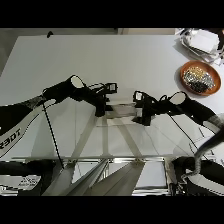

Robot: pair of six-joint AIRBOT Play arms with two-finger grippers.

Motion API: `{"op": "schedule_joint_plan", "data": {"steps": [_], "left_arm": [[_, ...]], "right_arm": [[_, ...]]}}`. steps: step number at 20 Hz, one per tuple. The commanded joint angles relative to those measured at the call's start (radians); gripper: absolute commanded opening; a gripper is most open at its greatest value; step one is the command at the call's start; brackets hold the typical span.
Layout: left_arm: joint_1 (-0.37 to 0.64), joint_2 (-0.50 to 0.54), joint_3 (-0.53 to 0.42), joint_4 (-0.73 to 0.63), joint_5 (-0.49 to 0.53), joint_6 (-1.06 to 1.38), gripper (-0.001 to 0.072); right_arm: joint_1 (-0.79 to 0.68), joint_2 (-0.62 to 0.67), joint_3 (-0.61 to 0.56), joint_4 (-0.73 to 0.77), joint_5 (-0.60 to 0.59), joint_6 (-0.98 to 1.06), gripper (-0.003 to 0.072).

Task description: Fold the box and place the chain.

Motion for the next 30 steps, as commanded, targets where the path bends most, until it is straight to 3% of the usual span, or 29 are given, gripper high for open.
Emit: {"op": "schedule_joint_plan", "data": {"steps": [1,11,13,26,28,30], "left_arm": [[-0.001,0.0,0.0,0.0,0.002,0.0,0.0011],[-0.001,0.0,0.0,0.0,0.002,0.0,0.0011],[-0.001,0.0,0.0,0.0,0.002,0.0,0.0011],[-0.001,0.0,0.0,0.0,0.002,0.0,0.0011],[-0.001,0.0,0.0,0.0,0.002,0.0,0.0011],[-0.001,0.0,0.0,0.0,0.002,0.0,0.0011]], "right_arm": [[0.005,-0.021,0.009,-0.026,0.074,0.001,0.0683],[0.083,-0.021,0.009,-0.119,0.006,0.0,0.0638],[0.083,-0.021,0.008,-0.145,0.006,0.0,0.053],[0.127,-0.022,0.008,-0.155,-0.051,0.003,0.0516],[0.127,-0.023,0.008,-0.155,-0.051,0.003,0.0399],[0.127,-0.023,0.008,-0.155,-0.05,0.003,0.0392]]}}
